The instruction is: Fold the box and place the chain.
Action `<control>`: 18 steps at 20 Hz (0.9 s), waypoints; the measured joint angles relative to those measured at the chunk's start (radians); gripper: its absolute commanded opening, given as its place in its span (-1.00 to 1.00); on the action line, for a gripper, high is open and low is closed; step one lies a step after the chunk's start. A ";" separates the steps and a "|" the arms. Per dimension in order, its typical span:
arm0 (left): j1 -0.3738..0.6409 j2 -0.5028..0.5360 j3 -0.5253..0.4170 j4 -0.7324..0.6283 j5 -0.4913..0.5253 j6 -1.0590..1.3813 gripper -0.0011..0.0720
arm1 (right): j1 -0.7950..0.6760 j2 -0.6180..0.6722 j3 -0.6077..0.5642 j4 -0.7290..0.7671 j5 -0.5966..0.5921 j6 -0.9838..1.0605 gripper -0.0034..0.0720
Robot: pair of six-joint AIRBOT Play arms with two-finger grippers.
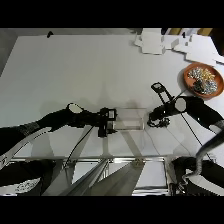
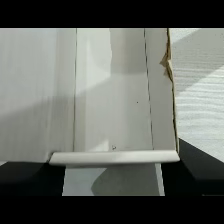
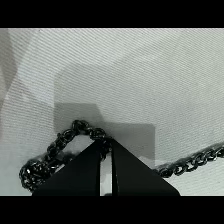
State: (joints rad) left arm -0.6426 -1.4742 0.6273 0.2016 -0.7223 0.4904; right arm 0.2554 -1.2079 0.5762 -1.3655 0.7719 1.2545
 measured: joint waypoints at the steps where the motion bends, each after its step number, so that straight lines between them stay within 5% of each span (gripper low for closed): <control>1: 0.000 0.000 0.000 0.000 0.000 0.000 -0.94 | 0.001 0.002 -0.001 0.001 -0.001 0.000 -0.86; 5: 0.000 0.000 0.000 0.000 0.000 0.000 -0.94 | 0.006 0.100 -0.004 0.013 -0.024 -0.002 -0.86; 11: 0.000 0.000 0.000 0.000 0.000 0.000 -0.94 | 0.010 0.389 0.019 0.011 0.146 -0.015 -0.86; 18: 0.000 0.000 0.000 0.000 0.000 0.000 -0.94 | 0.066 0.559 0.253 0.165 0.414 -0.034 -0.86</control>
